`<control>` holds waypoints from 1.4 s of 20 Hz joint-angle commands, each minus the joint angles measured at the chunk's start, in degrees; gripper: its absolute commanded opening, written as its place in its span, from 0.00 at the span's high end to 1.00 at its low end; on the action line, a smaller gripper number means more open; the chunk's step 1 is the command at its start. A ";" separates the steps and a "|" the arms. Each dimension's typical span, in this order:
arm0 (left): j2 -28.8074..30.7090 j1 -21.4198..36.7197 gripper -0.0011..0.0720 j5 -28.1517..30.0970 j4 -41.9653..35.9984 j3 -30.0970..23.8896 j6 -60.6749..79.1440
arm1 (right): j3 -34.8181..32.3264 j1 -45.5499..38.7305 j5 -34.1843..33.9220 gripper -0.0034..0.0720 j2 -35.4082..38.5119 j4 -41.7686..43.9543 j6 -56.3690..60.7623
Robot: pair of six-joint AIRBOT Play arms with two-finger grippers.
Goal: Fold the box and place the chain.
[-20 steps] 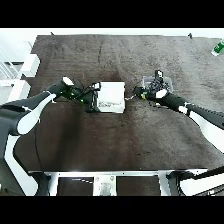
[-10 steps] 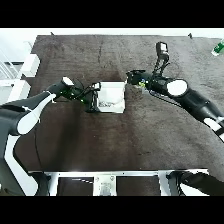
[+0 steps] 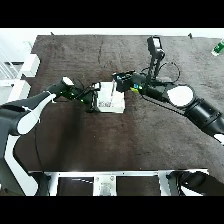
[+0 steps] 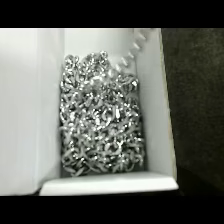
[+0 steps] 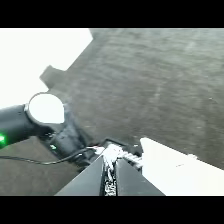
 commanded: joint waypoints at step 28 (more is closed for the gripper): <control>0.04 0.02 0.34 0.00 0.00 0.02 0.00 | 2.47 -0.74 -5.14 0.93 2.40 -13.03 0.68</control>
